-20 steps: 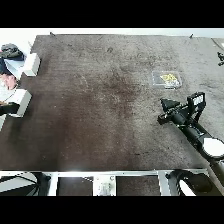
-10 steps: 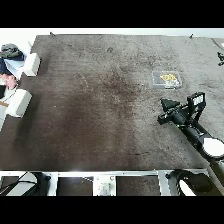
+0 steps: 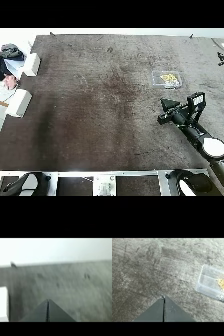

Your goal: Fold the box and place the chain.

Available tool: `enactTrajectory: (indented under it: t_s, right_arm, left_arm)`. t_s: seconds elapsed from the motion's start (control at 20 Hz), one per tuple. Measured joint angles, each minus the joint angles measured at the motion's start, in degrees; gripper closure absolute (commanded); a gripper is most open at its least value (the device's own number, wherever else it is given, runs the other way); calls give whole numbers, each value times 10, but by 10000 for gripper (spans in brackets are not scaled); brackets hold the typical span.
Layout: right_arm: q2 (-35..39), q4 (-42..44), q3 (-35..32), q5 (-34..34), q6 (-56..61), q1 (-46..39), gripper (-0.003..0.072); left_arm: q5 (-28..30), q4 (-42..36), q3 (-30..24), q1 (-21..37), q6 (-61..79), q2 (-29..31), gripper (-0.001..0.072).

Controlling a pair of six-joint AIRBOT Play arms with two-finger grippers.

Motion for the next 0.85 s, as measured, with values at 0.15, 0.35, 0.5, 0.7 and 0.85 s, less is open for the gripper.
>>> enactTrajectory:
  t_s: [0.15,0.35,0.5,0.7,0.85]
  right_arm:
    - [0,0,0,0,0,0,678]
    - [0,0,0,0,0,0,678]
    - [0,0,0,0,0,0,678]
    - [0,0,0,0,0,0,678]
    - [0,0,0,0,0,0,678]
  left_arm:
    - [113,2,-30,-72,-4,78,706]
    - [294,6,-107,-187,-3,182,706]
    - [390,10,-169,-262,3,244,706]
    - [459,10,-244,-320,7,287,705]
    - [479,12,-286,-336,7,298,703]
